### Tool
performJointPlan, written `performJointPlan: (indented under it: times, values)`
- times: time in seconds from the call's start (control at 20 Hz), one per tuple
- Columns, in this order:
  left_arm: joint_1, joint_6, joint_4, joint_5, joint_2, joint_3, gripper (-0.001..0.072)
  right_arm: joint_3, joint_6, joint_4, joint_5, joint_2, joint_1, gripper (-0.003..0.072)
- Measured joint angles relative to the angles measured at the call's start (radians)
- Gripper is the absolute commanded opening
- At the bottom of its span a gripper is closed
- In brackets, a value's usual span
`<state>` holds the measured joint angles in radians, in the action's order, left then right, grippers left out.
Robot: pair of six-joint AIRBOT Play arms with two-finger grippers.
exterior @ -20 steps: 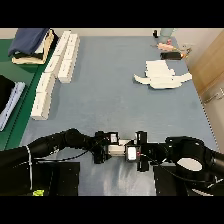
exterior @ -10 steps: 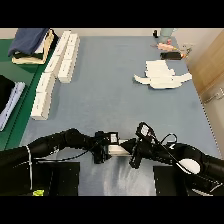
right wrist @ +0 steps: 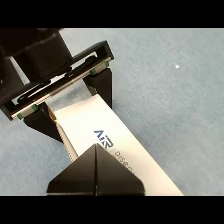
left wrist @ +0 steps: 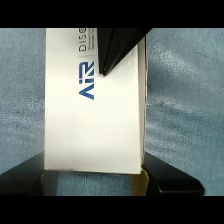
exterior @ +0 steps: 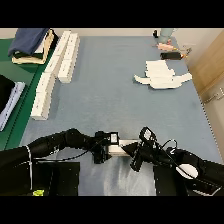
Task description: Fold the box.
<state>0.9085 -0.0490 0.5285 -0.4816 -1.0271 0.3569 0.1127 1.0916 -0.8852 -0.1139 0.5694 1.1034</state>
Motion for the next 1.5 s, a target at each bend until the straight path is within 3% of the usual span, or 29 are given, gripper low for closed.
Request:
performJointPlan:
  times: [0.6, 1.5]
  values:
    - [0.000, 0.000, 0.000, 0.000, 0.000, 0.000, 0.0462, -0.053, 0.005, 0.026, 0.053, 0.034, 0.014, 0.0003]
    - [0.000, -0.002, -0.001, 0.000, 0.000, 0.000, 0.0461, -0.033, 0.012, 0.037, 0.013, 0.027, 0.012, 0.0003]
